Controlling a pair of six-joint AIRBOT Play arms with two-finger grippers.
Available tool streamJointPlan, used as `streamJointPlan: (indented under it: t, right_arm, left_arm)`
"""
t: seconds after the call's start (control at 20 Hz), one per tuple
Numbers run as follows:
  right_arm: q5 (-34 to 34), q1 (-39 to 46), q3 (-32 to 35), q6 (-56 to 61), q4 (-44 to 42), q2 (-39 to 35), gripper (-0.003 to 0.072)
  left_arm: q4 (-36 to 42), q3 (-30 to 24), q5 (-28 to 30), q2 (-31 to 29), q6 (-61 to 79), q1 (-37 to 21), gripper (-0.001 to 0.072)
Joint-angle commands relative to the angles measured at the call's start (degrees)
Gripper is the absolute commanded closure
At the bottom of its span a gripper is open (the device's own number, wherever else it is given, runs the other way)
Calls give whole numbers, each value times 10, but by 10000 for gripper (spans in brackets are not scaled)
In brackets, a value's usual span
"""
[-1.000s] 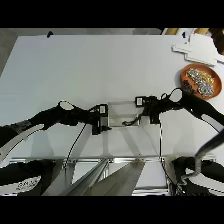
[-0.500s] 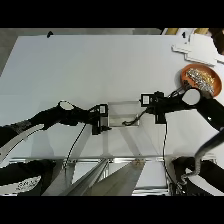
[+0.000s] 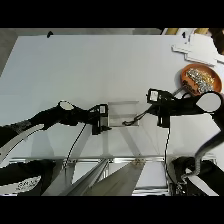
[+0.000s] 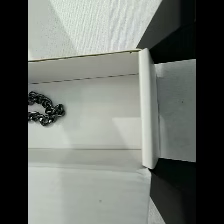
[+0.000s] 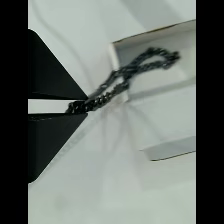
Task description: Fold the box and place the chain.
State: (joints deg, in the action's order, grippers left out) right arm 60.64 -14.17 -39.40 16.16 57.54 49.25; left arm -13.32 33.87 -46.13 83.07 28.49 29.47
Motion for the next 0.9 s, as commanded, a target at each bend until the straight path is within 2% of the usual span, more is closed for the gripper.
streamJointPlan:
  t: [0.0, 0.15, 0.45, 0.5, 0.55, 0.85]
  right_arm:
    - [3, -28, 0, 19, -95, -15, 670]
    - [-8, -83, 0, 19, -99, -15, 669]
    - [-83, -154, 0, 36, -124, 2, 666]
    - [-84, -155, 1, 36, -124, 12, 630]
    - [-84, -155, 1, 41, -122, 24, 561]
    - [-90, -145, 0, 106, -37, 35, 549]
  left_arm:
    - [0, 0, 0, 0, 0, 0, 697]
    - [0, 0, 0, 0, 0, 0, 697]
    - [0, 0, 0, 0, 0, 0, 697]
    - [0, 0, 0, 0, 0, 0, 697]
    - [0, 0, 0, 0, 0, 0, 697]
    - [0, 0, 0, 0, 0, 0, 697]
